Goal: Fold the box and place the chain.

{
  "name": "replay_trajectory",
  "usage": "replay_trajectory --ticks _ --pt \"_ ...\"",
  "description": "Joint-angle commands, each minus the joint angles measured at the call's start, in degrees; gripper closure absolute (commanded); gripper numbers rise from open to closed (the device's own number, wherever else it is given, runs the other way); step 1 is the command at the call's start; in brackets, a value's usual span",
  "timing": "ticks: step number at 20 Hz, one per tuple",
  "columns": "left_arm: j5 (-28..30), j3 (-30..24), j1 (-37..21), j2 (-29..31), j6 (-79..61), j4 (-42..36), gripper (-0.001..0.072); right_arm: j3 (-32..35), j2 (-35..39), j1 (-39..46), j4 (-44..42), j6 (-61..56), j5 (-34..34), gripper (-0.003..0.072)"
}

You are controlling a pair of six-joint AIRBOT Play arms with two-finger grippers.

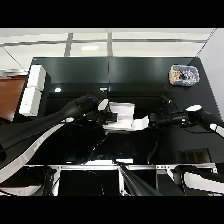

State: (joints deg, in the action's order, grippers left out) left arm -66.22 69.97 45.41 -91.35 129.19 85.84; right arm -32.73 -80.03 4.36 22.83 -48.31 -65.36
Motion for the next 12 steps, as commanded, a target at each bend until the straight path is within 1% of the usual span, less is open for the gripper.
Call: replay_trajectory --ticks 1,2,3,6,9,10,11,12 --pt "-0.02 0.07 -0.04 0.0 0.0 0.04 0.0686 -3.76 -0.42 -1.88 -1.46 1.7 -4.87 0.0323" --pt "0.0 0.07 -0.04 0.0 0.0 0.04 0.0685 -4.63 -0.42 -1.88 -1.77 1.7 -6.86 0.0095" --pt "0.04 0.07 -0.04 0.0 0.0 0.04 0.0686 -5.25 -0.42 -1.88 -1.84 1.7 -8.2 0.0062" --pt "0.04 0.07 -0.04 0.0 0.0 0.04 0.0686 -5.66 -0.42 -3.04 -2.56 1.42 -8.92 0.0068" --pt "0.04 0.07 -0.04 0.0 0.0 0.04 0.0686 -6.95 -0.42 -6.78 -2.05 -0.79 -7.17 0.007" --pt "0.04 0.07 -0.04 0.0 0.0 0.04 0.0686 -8.15 -0.42 -8.13 -0.85 -1.4 -6.75 0.0195" --pt "0.04 0.07 -0.04 0.0 0.0 0.04 0.0686 -9.51 -0.42 -9.29 0.66 -2.84 -6.34 0.0271" --pt "0.04 0.07 -0.04 0.0 0.0 0.04 0.0686 -10.91 -0.42 -10.56 2.56 -5.11 -5.92 0.0271"
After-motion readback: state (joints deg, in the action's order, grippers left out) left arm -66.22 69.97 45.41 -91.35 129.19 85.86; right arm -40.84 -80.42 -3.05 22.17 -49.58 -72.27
